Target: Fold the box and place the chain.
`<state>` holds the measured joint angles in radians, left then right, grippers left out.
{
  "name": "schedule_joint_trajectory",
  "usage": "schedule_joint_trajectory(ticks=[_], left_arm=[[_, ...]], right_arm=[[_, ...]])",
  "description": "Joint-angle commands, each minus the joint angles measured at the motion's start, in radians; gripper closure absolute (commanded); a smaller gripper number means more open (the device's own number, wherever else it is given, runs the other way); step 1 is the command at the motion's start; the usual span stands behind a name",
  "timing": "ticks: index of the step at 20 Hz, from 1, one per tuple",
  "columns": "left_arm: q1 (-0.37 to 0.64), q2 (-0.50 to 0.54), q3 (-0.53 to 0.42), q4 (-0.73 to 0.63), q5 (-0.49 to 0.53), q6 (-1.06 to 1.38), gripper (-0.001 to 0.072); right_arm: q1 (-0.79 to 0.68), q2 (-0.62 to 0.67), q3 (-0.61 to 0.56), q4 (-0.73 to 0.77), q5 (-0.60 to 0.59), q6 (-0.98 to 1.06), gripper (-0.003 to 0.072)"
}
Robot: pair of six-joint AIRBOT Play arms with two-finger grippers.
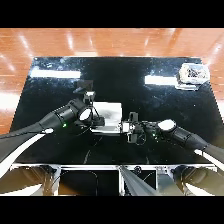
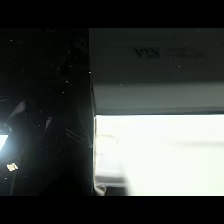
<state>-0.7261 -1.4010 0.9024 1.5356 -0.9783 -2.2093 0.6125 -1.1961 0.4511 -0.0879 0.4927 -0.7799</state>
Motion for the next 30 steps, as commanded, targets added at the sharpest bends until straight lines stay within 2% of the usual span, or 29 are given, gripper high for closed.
schedule_joint_trajectory(ticks=[1,7,9,30], left_arm=[[0.0,-0.001,0.0,-0.004,0.0,0.001,0.0689],[-0.001,-0.001,0.0,-0.004,-0.001,0.001,0.0689],[-0.001,-0.001,0.0,-0.004,-0.003,0.002,0.069],[-0.011,-0.001,0.0,0.0,-0.017,0.002,0.0691]], right_arm=[[0.001,-0.014,0.001,0.013,0.013,-0.011,0.0437],[0.013,-0.026,0.01,0.018,0.018,-0.026,0.0434],[0.013,-0.027,0.01,0.018,0.019,-0.026,0.0294],[0.013,-0.026,0.01,0.018,0.021,-0.025,0.0297]])
